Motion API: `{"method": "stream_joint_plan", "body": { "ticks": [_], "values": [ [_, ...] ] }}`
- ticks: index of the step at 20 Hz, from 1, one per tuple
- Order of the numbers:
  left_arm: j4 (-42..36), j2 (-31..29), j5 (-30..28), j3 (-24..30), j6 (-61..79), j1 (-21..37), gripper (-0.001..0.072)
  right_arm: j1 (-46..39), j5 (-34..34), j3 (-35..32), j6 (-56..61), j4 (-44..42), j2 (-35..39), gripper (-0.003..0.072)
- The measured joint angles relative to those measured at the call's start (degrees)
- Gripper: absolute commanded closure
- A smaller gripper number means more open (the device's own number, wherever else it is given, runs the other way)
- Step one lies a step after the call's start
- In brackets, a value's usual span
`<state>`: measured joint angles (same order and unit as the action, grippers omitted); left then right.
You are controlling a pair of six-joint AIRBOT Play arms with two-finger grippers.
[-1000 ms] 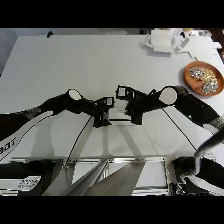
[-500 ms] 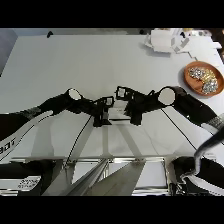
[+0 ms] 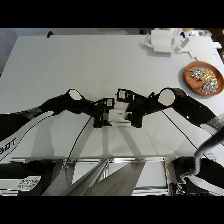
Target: Fold the box and place the chain.
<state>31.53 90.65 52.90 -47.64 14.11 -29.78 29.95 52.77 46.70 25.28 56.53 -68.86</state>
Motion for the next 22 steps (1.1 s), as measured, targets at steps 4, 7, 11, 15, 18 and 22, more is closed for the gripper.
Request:
{"method": "stream_joint_plan", "body": {
  "ticks": [4,7,11,15,18,22],
  "values": [
    [0.0,0.0,-0.1,0.0,-0.2,0.0,0.0538,0.0,1.5,0.0,-0.3,-0.5,0.1,0.0340],
    [-0.1,0.0,-0.2,0.0,-0.2,0.0,0.0538,0.0,3.0,0.0,-1.5,-0.7,0.2,0.0273],
    [-0.2,0.0,-0.2,0.0,-0.2,0.0,0.0538,0.0,3.7,0.0,-3.3,-2.5,2.2,0.0295],
    [-0.2,0.0,-0.3,0.0,-0.2,0.0,0.0538,0.0,1.4,0.0,-6.5,-10.2,3.8,0.0672],
    [-0.2,0.0,-0.3,0.0,-0.2,0.0,0.0538,0.0,-0.4,-0.3,-7.4,-12.5,3.7,0.0671],
    [-0.2,0.0,-0.3,0.0,-0.2,0.0,0.0538,0.0,-2.3,-1.3,-5.6,-13.6,1.5,0.0671]
  ]
}}
